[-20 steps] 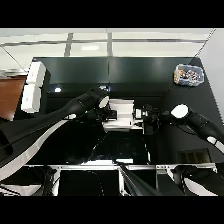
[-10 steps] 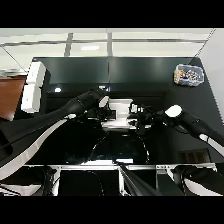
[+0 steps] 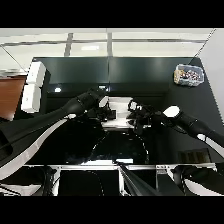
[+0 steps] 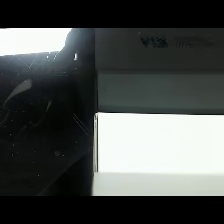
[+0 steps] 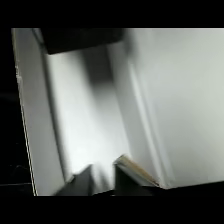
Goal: Fold the box and place the chain.
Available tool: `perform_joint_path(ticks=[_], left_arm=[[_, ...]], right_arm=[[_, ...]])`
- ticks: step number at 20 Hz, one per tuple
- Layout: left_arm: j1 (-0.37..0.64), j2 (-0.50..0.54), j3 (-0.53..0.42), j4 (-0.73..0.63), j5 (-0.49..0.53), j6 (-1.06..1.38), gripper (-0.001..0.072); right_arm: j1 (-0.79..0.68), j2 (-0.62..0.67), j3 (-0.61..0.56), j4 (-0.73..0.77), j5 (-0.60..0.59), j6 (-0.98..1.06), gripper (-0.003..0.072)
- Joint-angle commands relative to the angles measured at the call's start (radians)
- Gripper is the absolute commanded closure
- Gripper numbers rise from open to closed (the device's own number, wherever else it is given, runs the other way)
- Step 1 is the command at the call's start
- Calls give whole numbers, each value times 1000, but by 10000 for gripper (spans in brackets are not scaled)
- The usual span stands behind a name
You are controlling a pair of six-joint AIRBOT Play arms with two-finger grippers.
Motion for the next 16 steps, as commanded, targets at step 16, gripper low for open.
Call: perform_joint_path(ticks=[16], left_arm=[[1,0,0,0,-1,0,678]], right_arm=[[-640,98,-29,-358,420,1433,668]])
